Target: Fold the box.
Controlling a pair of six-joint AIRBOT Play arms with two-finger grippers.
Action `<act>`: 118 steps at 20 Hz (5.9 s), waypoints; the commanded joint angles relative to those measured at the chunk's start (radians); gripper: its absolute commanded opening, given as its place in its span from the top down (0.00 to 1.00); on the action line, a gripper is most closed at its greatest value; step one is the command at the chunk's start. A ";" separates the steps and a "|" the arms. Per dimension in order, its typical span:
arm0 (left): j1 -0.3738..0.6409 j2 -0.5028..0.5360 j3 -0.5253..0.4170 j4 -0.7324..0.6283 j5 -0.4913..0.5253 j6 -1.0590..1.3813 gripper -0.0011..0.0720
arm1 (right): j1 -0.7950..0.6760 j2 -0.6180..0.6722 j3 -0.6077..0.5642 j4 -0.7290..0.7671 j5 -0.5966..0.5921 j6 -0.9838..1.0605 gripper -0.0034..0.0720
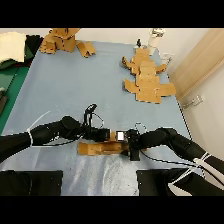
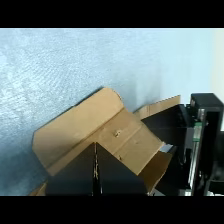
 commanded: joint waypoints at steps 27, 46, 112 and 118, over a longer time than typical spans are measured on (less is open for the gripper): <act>0.072 0.531 -0.178 0.666 -0.311 0.646 0.00 | 0.000 0.000 0.000 0.000 0.002 0.001 0.37; -0.035 0.306 -0.153 0.500 -0.130 0.772 0.00 | 0.000 0.000 0.000 0.000 0.002 0.001 0.37; 0.229 0.817 -0.260 1.064 -0.562 -0.712 0.97 | 0.000 0.000 0.000 0.000 0.002 0.001 0.37; 0.230 0.634 -0.294 0.803 -0.400 -0.548 0.97 | 0.000 0.000 0.000 0.000 0.002 0.001 0.37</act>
